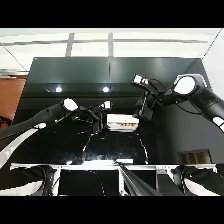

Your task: Fold the box and place the chain.

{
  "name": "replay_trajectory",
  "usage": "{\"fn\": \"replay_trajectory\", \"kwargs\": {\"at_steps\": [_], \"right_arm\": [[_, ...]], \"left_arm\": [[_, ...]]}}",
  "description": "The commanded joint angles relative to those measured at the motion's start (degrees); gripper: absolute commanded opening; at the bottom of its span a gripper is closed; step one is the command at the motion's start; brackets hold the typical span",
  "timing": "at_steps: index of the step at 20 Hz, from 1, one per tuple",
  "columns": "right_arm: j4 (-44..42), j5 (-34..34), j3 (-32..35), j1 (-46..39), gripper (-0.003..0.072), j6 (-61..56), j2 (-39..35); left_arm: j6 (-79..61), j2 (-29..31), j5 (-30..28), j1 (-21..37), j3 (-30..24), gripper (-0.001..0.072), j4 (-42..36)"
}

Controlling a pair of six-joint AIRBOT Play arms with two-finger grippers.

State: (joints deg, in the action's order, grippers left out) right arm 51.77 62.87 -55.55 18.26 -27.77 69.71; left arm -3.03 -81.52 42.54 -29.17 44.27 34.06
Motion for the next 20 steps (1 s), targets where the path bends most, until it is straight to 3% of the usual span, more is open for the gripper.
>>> {"fn": "replay_trajectory", "kwargs": {"at_steps": [1,14,15,16,17,20], "right_arm": [[-3.87,0.96,4.17,0.07,0.0698,5.33,-0.68],[-6.27,-2.69,6.12,0.07,0.0698,12.59,-0.22],[-6.27,-2.95,6.12,0.07,0.0648,13.31,0.15],[-6.27,-3.28,6.14,0.09,0.0524,13.29,0.50],[-6.29,-3.61,6.14,0.07,0.0475,13.29,0.74],[-6.34,-4.00,6.12,0.07,0.0473,13.25,0.74]], "left_arm": [[0.00,-0.02,-0.11,0.00,0.02,0.0447,0.00],[0.02,-0.02,-0.09,0.00,0.02,0.0446,0.00],[0.02,-0.02,-0.09,0.00,0.02,0.0447,0.00],[0.02,-0.02,-0.09,0.00,0.02,0.0447,0.00],[0.02,-0.02,-0.09,0.00,0.02,0.0447,0.00],[0.02,-0.02,-0.09,0.00,0.02,0.0446,0.00]]}}
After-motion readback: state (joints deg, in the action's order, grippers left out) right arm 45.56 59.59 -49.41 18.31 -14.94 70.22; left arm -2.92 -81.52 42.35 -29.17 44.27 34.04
